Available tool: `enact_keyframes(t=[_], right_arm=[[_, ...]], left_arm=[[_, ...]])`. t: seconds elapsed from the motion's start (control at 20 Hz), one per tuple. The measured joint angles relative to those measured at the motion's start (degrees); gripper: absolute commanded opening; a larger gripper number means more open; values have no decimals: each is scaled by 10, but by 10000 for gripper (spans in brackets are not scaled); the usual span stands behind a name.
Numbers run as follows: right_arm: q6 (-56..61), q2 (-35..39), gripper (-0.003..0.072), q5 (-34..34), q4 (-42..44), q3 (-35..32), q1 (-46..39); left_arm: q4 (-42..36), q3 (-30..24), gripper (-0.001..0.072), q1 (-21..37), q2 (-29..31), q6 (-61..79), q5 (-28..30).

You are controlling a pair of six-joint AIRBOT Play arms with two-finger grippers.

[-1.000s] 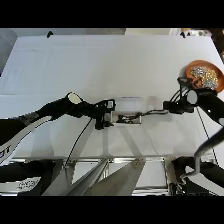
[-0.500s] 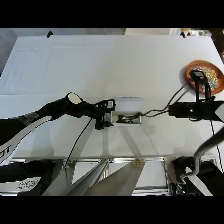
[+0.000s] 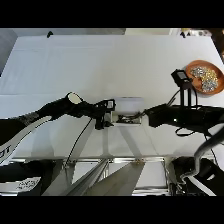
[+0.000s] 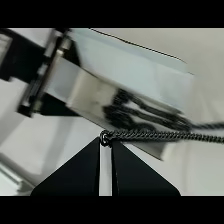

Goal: Fold the box and place the chain.

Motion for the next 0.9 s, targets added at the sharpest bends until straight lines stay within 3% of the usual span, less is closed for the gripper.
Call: enact_keyframes(t=[0.45,0.9], right_arm=[[-1,-113,17,-139,4,1,106],[-23,-225,17,-178,-5,21,134]], left_arm=[[0,0,334,0,0,0,0],[0,0,334,0,0,0,0]])
